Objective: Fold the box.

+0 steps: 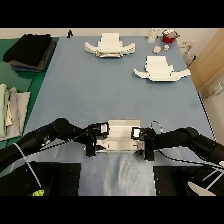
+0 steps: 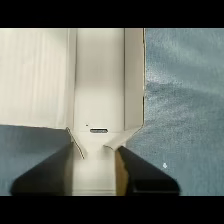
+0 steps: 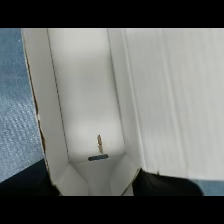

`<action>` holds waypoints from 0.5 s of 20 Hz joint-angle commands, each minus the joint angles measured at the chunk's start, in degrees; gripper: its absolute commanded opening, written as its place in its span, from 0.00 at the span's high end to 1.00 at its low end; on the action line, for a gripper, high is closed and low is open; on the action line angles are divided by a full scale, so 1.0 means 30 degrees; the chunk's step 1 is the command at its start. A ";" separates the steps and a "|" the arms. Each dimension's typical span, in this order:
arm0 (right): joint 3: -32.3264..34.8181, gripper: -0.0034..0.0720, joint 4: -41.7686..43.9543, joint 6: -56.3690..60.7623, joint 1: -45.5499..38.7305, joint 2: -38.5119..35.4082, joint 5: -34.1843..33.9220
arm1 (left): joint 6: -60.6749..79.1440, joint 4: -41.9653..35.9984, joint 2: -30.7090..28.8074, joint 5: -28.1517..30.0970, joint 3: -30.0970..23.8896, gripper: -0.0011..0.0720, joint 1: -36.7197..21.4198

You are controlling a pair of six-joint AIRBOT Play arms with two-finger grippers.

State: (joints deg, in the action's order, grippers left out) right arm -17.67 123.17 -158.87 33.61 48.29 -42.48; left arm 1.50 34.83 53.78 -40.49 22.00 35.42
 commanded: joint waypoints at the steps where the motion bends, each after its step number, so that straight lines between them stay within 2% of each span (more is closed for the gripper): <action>1: 0.0007 0.29 0.0007 0.0007 0.0015 -0.0015 0.0000 | 0.0000 -0.0226 0.0590 0.0408 0.0219 0.67 0.0758; 3: 0.0007 0.29 0.0007 0.0007 0.0015 -0.0015 0.0000 | 0.0000 -0.0437 0.0685 0.0539 0.0233 0.69 0.1231; 4: 0.0007 0.29 0.0000 0.0007 0.0015 -0.0015 0.0000 | 0.0000 -0.0495 0.0707 0.0670 0.0255 0.85 0.1355; 10: 0.0007 0.29 0.0007 0.0007 0.0015 -0.0015 0.0000 | 0.0000 -0.1770 0.1042 0.1515 0.0444 0.86 0.1639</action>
State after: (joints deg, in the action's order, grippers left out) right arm -17.67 123.17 -158.87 33.61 48.29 -42.48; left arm 1.50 31.57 56.36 -36.88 23.11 39.79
